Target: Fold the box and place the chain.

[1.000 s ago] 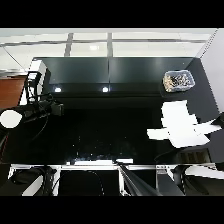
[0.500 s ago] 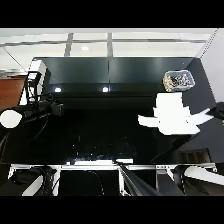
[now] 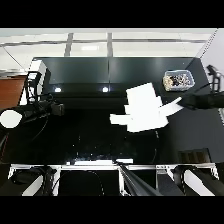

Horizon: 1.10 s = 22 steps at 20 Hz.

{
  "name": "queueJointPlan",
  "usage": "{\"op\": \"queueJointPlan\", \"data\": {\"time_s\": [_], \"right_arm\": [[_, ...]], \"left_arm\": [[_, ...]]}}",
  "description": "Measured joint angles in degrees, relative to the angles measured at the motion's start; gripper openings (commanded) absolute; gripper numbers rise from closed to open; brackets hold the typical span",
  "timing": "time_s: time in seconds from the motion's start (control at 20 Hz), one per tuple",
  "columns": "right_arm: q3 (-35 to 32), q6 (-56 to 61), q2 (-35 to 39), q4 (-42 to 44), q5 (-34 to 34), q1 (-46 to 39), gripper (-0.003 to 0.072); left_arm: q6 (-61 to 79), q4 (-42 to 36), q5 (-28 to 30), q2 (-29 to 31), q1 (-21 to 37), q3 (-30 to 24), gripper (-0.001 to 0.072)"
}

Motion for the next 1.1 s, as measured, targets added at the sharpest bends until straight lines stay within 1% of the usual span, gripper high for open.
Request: {"op": "queueJointPlan", "data": {"time_s": [0.2,0.45,0.55,0.65,0.7,0.75,0.8,0.95,1.1], "right_arm": [[-7.87,5.44,3.85,0.44,-11.21,14.25,0.0012],[-17.51,14.43,5.03,0.61,-31.82,31.36,0.0012],[-20.17,16.81,5.16,0.61,-37.35,35.58,0.0012],[-22.03,18.25,5.20,0.52,-39.93,37.88,0.0012],[-22.69,18.80,5.25,0.42,-40.41,38.58,0.0012],[-23.23,19.12,5.25,0.31,-40.81,39.15,0.0012],[-23.58,19.26,5.25,0.17,-41.07,39.50,0.0012],[-24.15,19.78,5.25,0.07,-41.33,40.24,0.0012],[-24.37,20.00,5.25,0.00,-41.48,40.57,0.0012]], "left_arm": [[-0.02,0.00,0.02,0.00,0.00,0.00,0.0024],[0.00,-0.02,0.04,0.00,0.00,0.00,0.0024],[-0.02,-0.04,0.37,-0.09,0.00,0.00,0.0024],[-0.02,-0.83,1.11,-0.52,0.00,0.00,0.0029],[-0.02,-2.23,1.53,-1.05,-0.02,0.00,0.0182],[0.00,-4.09,2.16,-1.75,-0.13,0.00,0.0580],[0.02,-6.71,2.56,-2.82,-0.39,0.00,0.0709],[2.60,-15.69,2.43,-8.44,-1.84,1.05,0.0709],[8.41,-26.34,-2.08,-17.64,-2.40,4.09,0.0708]]}}
